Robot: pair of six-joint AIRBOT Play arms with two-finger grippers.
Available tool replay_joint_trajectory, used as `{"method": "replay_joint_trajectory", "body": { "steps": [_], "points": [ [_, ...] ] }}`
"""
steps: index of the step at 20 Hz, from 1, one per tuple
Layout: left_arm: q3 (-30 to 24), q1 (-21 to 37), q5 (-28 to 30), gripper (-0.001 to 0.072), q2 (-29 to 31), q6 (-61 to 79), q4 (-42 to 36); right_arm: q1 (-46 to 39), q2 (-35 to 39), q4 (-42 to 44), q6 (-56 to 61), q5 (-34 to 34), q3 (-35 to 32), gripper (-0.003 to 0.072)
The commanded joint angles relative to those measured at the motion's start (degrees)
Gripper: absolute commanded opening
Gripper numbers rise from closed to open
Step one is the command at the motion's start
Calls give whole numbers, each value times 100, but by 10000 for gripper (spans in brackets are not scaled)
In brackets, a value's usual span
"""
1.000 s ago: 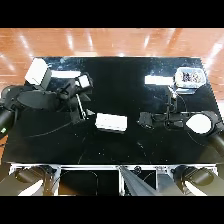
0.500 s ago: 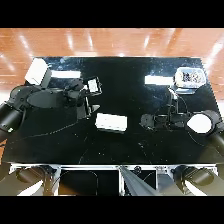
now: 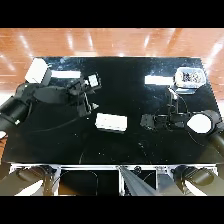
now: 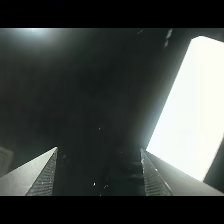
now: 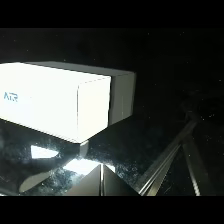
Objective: Fold the box and place the chain.
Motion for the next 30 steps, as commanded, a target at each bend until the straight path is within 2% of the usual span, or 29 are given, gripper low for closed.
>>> {"method": "replay_joint_trajectory", "body": {
  "steps": [1, 3, 5, 11, 15, 19, 25, 30],
  "points": [
    [278, 623, 494, 619, -407, 70, -549, 0, 4, 0, 2, 4, 4, 28],
    [481, 798, 1132, 619, -616, 470, -1032, 0, 2, 0, 2, 4, 2, 28],
    [546, 706, 1539, 619, -682, 763, -1145, 0, 2, 2, 13, 11, 4, 28],
    [533, 555, 1786, 626, -680, 1200, -1047, 0, 2, 4, 94, 46, 4, 28],
    [260, 553, 1421, 626, -684, 1906, -1034, 0, 2, 0, 133, 37, 4, 28],
    [-35, 380, 1217, 625, -767, 1910, -949, -2, 2, 0, 153, 17, 4, 28],
    [-118, -195, 970, 619, -848, 1910, -610, 0, 2, -24, 153, 15, 4, 28],
    [-254, -293, 804, 614, -850, 1910, -446, 0, 2, -42, 153, 17, 4, 28]
  ]
}}
